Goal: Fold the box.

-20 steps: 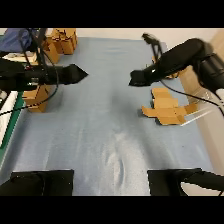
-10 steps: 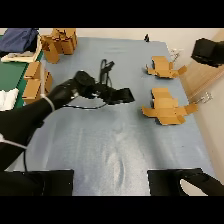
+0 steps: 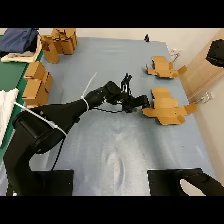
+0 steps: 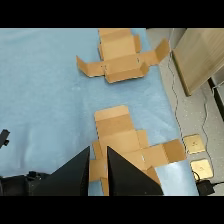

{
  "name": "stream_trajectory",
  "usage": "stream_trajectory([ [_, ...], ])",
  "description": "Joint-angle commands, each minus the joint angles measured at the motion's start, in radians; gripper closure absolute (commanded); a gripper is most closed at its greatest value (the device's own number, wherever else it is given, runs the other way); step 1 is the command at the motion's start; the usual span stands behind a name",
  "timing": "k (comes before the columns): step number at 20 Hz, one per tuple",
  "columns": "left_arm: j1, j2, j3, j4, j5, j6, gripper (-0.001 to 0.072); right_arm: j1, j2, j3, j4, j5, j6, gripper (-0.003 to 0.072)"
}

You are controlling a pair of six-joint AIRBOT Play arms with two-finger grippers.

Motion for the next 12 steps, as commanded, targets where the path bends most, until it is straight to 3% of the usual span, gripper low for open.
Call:
stream_trajectory([
  [1,-0.007,-0.054,0.026,-0.016,0.043,-0.06,0.0019,-0.001,0.003,-0.004,0.006,-0.013,0.002,0.0509],
  [3,-0.008,-0.063,0.026,-0.033,0.073,-0.067,0.002,-0.001,0.003,-0.004,0.013,-0.013,0.002,0.0509],
  [5,-0.011,-0.067,0.026,-0.048,0.114,-0.068,0.0136,-0.001,0.003,-0.004,0.029,-0.013,0.002,0.0509],
  [11,-0.026,-0.097,0.063,-0.089,0.132,-0.065,0.0145,-0.001,0.002,-0.024,0.04,-0.016,0.001,0.0509],
  [12,-0.026,-0.097,0.067,-0.09,0.129,-0.064,0.0302,-0.001,0.001,-0.024,0.039,-0.016,0.001,0.0509],
])
